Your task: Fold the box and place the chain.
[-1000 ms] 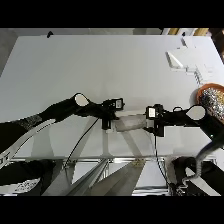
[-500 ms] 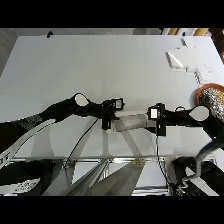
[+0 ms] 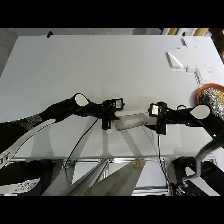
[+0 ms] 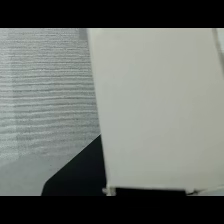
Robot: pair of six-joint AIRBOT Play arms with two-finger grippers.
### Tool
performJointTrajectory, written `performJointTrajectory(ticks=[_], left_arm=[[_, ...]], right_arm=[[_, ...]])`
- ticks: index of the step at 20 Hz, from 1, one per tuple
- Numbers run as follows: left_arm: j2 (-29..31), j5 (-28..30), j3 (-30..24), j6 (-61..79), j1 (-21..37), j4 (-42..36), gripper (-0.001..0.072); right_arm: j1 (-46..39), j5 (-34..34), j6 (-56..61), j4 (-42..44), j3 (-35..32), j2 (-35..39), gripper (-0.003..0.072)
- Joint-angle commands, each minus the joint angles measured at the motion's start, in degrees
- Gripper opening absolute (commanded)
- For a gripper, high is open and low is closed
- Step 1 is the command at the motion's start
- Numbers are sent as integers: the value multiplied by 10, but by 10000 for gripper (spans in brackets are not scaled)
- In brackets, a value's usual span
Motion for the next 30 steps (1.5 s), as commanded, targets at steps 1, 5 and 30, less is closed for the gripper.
performJointTrajectory(ticks=[1, 5, 30], left_arm=[[0, 0, 0, 0, 0, 0, 10], [0, 0, 0, 0, 0, 0, 10], [0, 0, 0, 0, 0, 0, 10]], right_arm=[[-2, 7, -33, 24, 1, -22, 646], [-2, 7, -66, 46, 1, -60, 646], [33, -16, -110, 107, -44, -95, 635]])
